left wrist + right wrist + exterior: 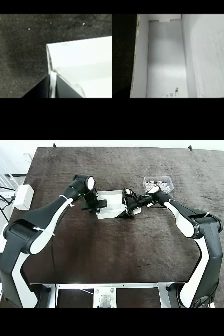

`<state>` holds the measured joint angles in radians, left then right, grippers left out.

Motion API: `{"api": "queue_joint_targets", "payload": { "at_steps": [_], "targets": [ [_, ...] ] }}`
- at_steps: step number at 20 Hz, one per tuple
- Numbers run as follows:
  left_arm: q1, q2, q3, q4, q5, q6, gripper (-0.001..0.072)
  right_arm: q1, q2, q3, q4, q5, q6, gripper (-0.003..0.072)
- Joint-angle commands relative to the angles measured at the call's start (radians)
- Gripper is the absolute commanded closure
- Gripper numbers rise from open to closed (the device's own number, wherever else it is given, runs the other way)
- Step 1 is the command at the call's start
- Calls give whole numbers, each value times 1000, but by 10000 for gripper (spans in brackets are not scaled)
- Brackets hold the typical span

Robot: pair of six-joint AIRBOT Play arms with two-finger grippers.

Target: Fold the box and place the chain.

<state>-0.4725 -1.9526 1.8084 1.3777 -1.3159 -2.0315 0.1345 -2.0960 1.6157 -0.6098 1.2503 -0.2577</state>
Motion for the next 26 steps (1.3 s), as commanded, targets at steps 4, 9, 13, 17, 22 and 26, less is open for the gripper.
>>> {"api": "queue_joint_targets", "payload": {
  "at_steps": [4,9,13,17,22,26],
  "targets": [
    [0,0,1,-32,18,16,511,0,0,0,-2,-1,-2,170],
    [3,4,29,-16,-2,18,286,0,0,0,-2,-1,-2,170],
    [17,12,53,-3,-79,27,283,0,0,0,-1,-1,-2,170],
    [31,13,53,21,-168,51,12,0,0,0,-2,-1,-2,170],
    [36,87,52,14,-112,153,-4,0,0,0,-2,-1,-2,170],
    [36,208,47,51,-24,259,-3,0,0,0,-2,-1,-2,170]
  ]
}}
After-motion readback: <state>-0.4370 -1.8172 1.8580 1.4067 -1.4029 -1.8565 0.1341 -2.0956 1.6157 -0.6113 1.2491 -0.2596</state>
